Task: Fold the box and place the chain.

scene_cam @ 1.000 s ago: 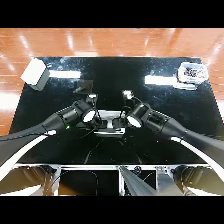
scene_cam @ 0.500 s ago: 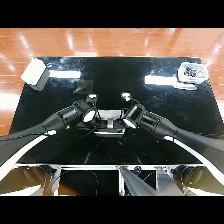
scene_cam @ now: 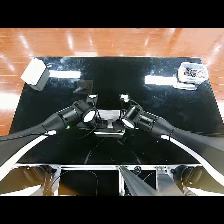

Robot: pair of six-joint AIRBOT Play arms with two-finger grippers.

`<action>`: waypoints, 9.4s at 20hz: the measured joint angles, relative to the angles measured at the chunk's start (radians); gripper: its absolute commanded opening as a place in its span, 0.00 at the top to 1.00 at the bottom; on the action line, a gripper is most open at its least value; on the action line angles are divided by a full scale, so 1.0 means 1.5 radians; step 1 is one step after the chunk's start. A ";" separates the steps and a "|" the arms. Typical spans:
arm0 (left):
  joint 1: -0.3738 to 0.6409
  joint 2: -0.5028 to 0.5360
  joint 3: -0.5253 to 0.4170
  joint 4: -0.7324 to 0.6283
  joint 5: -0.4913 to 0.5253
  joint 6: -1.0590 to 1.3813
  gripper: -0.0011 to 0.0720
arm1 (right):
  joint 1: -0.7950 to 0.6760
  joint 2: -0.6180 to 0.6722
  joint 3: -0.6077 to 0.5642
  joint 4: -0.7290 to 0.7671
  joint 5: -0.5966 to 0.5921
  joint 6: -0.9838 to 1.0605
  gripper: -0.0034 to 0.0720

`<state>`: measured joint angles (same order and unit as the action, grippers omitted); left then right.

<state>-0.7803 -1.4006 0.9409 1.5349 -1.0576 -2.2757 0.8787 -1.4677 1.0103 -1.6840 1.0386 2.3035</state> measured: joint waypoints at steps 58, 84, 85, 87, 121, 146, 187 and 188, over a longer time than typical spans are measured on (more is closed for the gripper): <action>0.000 0.000 0.000 0.000 0.005 0.001 0.96 | -0.106 0.340 -0.002 -0.196 0.137 -0.178 0.34; 0.000 0.000 0.000 0.017 0.036 0.001 0.96 | -0.779 -0.288 0.504 0.104 -0.121 -0.339 0.14; 0.000 0.000 0.000 0.018 0.037 0.001 0.96 | -0.784 -0.298 0.514 0.106 -0.119 -0.336 0.14; 0.000 0.000 0.000 0.018 0.040 0.001 0.96 | -0.791 -0.318 0.528 0.107 -0.106 -0.334 0.14; 0.000 -0.001 0.000 0.010 0.056 0.001 0.96 | -0.798 -0.203 0.589 0.171 -0.066 -0.433 0.91; -0.006 -0.001 0.000 0.000 0.075 0.004 0.96 | -0.499 0.422 0.591 0.284 0.077 -0.550 0.90; -0.006 -0.001 0.000 0.001 0.071 0.004 0.96 | -0.169 0.291 0.662 0.351 -0.240 -0.719 0.90; -0.006 -0.001 0.000 0.001 0.071 0.004 0.96 | -0.169 0.292 0.670 0.351 -0.232 -0.719 0.90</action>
<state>-0.7891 -1.4017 0.9413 1.5356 -0.9512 -2.2692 0.6247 -1.0298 2.0151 -1.1572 0.6907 1.2251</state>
